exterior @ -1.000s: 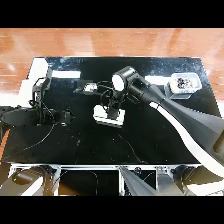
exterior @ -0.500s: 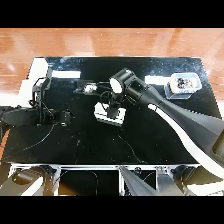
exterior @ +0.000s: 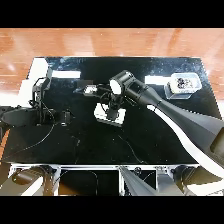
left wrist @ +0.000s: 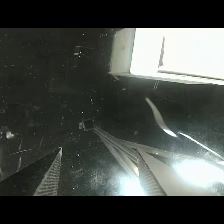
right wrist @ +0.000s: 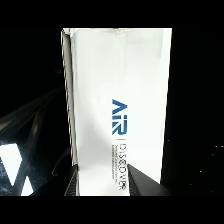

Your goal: Fold the box and place the chain.

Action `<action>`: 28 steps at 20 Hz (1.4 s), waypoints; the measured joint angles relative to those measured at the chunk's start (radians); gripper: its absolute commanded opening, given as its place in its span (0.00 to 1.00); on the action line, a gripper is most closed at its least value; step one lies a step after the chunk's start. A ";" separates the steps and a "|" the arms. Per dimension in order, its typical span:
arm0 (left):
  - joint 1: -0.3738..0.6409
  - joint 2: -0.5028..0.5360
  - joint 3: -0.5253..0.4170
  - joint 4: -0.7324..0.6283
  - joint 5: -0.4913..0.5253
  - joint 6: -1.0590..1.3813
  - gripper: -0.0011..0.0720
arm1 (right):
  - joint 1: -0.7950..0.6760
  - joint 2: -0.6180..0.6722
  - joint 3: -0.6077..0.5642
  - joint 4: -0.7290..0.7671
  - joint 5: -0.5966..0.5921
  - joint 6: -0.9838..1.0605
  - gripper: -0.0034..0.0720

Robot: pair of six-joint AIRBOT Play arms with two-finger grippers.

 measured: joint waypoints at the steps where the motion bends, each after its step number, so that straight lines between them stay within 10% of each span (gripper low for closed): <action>1: 0.000 0.000 0.000 0.000 0.000 0.000 0.78 | 0.000 0.000 0.000 0.010 0.006 0.000 0.81; 13: 0.000 0.000 0.000 0.000 0.000 0.000 0.78 | -0.011 0.026 -0.001 0.013 0.005 0.135 0.78; 15: 0.000 0.000 0.000 0.000 0.000 0.000 0.78 | -0.041 0.055 0.000 0.013 0.005 0.264 0.17; 18: 0.000 0.000 0.000 0.000 0.001 0.000 0.78 | -0.121 0.125 -0.031 0.065 0.002 0.452 0.08; 28: 0.000 -0.025 0.000 -0.009 0.006 -0.026 0.78 | -0.149 0.337 -0.568 0.563 -0.647 0.816 0.08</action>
